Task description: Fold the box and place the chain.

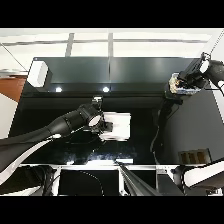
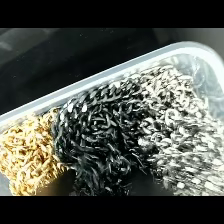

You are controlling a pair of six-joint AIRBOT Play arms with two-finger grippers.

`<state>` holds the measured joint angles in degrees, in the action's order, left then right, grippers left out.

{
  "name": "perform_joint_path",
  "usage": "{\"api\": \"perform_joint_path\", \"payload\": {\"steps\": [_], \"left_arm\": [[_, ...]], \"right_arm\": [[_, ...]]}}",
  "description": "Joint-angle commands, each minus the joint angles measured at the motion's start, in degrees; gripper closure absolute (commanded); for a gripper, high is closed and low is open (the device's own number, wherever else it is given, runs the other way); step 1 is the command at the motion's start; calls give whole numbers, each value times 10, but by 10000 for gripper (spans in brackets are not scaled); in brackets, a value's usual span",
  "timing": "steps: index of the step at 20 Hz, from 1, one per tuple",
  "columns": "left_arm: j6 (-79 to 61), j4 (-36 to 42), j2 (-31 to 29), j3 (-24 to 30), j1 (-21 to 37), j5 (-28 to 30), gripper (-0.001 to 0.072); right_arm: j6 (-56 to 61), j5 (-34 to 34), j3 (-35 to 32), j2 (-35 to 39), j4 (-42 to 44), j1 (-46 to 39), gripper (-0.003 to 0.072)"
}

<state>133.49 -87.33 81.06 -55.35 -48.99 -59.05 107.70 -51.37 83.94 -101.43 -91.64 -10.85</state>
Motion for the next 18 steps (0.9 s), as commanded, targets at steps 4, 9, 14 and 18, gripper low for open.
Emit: {"api": "perform_joint_path", "payload": {"steps": [4,9,14,18], "left_arm": [[0,0,0,0,0,0,681],[0,0,0,0,0,0,681],[0,0,0,0,0,0,680],[0,0,0,0,0,0,680]], "right_arm": [[-65,-115,59,-9,6,-10,639],[-138,-143,88,58,8,-13,641],[-185,-127,89,170,12,-13,642],[-218,-131,156,256,54,-12,642]]}}
